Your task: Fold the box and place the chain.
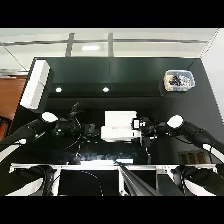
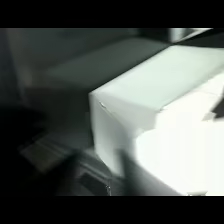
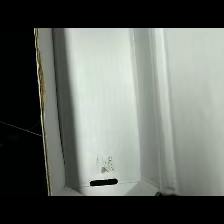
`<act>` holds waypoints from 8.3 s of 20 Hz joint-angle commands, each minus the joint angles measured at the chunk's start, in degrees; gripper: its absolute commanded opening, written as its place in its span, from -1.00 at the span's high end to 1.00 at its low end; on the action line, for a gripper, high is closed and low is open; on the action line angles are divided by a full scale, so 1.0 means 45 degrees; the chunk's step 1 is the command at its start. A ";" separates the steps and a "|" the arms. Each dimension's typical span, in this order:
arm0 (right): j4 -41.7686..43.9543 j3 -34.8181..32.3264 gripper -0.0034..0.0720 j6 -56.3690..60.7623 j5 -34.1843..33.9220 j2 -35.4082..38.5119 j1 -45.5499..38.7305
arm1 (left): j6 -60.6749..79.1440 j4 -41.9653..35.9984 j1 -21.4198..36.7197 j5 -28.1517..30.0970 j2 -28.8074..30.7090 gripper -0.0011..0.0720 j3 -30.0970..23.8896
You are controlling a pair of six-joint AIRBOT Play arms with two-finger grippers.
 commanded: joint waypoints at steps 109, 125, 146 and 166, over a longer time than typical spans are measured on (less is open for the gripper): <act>-0.0044 0.0277 0.65 0.2346 0.1180 0.1088 0.0015 | -1.8617 1.5067 -0.7504 -0.2696 -0.3575 0.90 0.7951; 0.0136 0.0277 0.65 0.2807 0.0578 0.0466 0.0408 | -1.8627 1.4770 -0.7504 -0.2696 -0.3575 0.90 0.7951; -0.2623 0.1127 0.88 0.8820 0.1797 0.1321 -0.0418 | -1.8627 1.4766 -0.7504 -0.2259 -0.3575 0.90 0.7951; -0.2783 0.0214 0.88 1.8151 0.5999 0.0253 -0.5595 | -1.8627 1.4736 -0.7499 -0.2380 -0.3575 0.90 0.7951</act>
